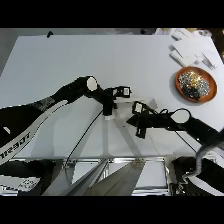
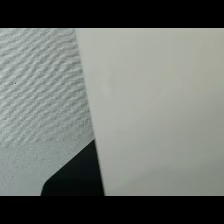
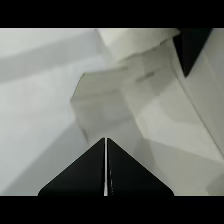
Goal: Fold the box and place the chain.
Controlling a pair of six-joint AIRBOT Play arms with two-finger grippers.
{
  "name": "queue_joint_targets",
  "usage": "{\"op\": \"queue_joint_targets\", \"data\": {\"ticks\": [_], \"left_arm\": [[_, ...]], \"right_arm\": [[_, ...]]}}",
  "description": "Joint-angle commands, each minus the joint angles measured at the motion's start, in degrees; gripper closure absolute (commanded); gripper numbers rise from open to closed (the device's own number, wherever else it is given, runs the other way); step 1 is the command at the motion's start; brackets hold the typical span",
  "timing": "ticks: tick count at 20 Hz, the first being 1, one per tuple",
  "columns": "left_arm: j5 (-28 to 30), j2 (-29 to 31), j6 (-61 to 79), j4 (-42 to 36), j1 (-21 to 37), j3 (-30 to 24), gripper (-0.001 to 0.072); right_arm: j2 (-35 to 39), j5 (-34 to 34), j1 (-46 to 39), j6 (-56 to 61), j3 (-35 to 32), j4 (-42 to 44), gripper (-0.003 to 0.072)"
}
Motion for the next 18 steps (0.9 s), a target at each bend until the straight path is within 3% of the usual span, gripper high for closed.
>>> {"op": "queue_joint_targets", "data": {"ticks": [1,7,9,18], "left_arm": [[0.0,0.0,0.0,0.0,0.0,0.0,0.0699],[0.0,0.0,0.0,0.0,0.0,0.0,0.0699],[0.0,0.0,0.0,0.0,0.0,0.0,0.0699],[0.0,0.0,0.0,0.0,0.0,0.0,0.0699]], "right_arm": [[-4.5,-14.8,9.2,1.8,0.1,12.9,0.0666],[-9.8,-22.4,12.5,1.7,1.2,26.1,0.0667],[-9.8,-24.8,12.5,1.7,2.1,27.0,0.0667],[-10.8,-12.3,12.5,0.2,3.5,27.3,0.0668]]}}
